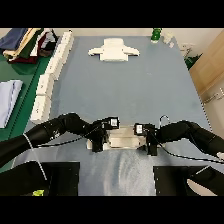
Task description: Fold the box.
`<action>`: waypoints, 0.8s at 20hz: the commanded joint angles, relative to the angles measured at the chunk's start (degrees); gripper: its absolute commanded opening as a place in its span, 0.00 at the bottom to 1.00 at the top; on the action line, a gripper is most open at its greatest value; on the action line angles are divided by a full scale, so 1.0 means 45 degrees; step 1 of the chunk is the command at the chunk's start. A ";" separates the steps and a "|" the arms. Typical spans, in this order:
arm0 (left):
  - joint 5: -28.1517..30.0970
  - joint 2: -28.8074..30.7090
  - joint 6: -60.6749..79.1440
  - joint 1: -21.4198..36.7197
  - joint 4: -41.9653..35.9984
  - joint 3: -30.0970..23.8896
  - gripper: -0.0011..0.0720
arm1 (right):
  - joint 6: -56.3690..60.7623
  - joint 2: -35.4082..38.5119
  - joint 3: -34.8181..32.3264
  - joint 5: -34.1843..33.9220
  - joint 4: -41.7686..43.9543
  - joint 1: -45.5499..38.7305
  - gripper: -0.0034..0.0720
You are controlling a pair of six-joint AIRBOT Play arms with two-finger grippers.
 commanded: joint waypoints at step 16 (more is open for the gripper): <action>0.0865 -0.0918 0.1001 -0.0461 -0.1787 0.0005 0.74 | -0.0005 0.0000 0.0015 0.0000 0.0000 0.0010 0.72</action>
